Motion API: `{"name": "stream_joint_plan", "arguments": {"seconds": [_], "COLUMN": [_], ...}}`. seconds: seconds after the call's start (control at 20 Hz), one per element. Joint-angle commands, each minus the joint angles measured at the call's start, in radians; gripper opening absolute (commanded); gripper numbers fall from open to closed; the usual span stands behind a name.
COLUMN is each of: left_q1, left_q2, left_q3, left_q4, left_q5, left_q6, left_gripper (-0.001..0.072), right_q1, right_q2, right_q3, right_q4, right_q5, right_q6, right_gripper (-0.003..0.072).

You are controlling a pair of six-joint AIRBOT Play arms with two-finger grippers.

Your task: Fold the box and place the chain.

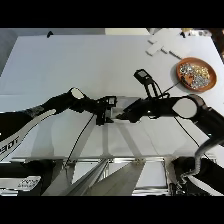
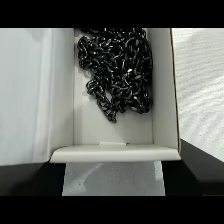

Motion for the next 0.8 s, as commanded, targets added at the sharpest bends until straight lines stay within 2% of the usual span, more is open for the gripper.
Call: {"name": "stream_joint_plan", "arguments": {"seconds": [0.0, 0.15, 0.3, 0.4, 0.45, 0.5, 0.65, 0.75], "left_q1": [0.0, 0.0, 0.0, 0.0, 0.0, 0.0, 0.0, 0.0], "left_q2": [0.0, 0.0, 0.0, 0.0, 0.0, 0.0, 0.0, 0.0], "left_q3": [0.0, 0.0, 0.0, 0.0, 0.0, 0.0, 0.0, 0.0], "left_q4": [0.0, 0.0, 0.0, 0.0, 0.0, 0.0, 0.0, 0.0], "left_q5": [0.0, 0.0, 0.0, 0.0, 0.0, 0.0, 0.0, 0.0], "left_q6": [0.0, 0.0, 0.0, 0.0, 0.0, 0.0, 0.0, 0.0], "left_gripper": [0.0326, 0.0326, 0.0326, 0.0326, 0.0326, 0.0326, 0.0326, 0.0326], "right_q1": [-0.078, -0.238, -0.402, -0.457, -0.461, -0.461, -0.461, -0.461], "right_q2": [0.15, 0.224, 0.19, 0.126, 0.085, 0.037, -0.119, -0.226], "right_q3": [0.0, 0.0, -0.001, -0.001, -0.001, -0.001, 0.002, 0.025], "right_q4": [-0.095, -0.2, -0.229, -0.232, -0.243, -0.257, -0.308, -0.34], "right_q5": [0.01, 0.056, 0.078, 0.078, 0.078, 0.074, 0.02, 0.032], "right_q6": [0.029, 0.11, 0.143, 0.141, 0.141, 0.141, 0.142, 0.142], "right_gripper": [0.0158, 0.0158, 0.0158, 0.0182, 0.0261, 0.0287, 0.0283, 0.0282]}}
